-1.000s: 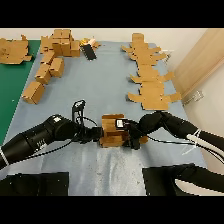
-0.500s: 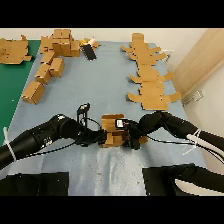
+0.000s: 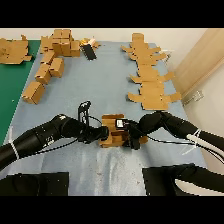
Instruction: Fold the box.
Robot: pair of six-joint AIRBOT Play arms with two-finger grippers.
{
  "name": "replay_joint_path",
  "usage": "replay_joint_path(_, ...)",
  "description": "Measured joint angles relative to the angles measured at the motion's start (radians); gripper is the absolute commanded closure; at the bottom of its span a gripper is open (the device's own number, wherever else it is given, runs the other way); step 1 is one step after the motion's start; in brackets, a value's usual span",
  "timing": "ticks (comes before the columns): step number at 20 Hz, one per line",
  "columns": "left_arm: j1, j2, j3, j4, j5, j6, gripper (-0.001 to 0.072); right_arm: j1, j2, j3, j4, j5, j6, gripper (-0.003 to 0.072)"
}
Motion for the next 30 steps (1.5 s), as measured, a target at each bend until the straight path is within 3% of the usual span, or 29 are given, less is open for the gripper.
replay_joint_path(6, 0.0, -0.034, 0.019, 0.006, -0.014, -0.021, 0.016, 0.0, 0.0, 0.0, 0.0, 0.0, 0.0, 0.0182)
replay_joint_path(10, -0.002, -0.117, 0.09, 0.038, -0.091, -0.044, 0.016, 0.0, 0.0, 0.0, 0.0, 0.0, 0.0, 0.0182)
replay_joint_path(18, -0.088, -0.232, 0.233, 0.247, -0.237, -0.19, 0.0161, 0.0, 0.0, 0.0, 0.0, 0.0, 0.0, 0.0182)
replay_joint_path(30, -0.153, -0.381, 0.405, 0.36, -0.396, -0.238, 0.0161, 0.0, 0.0, 0.0, 0.0, 0.0, 0.0, 0.0182)
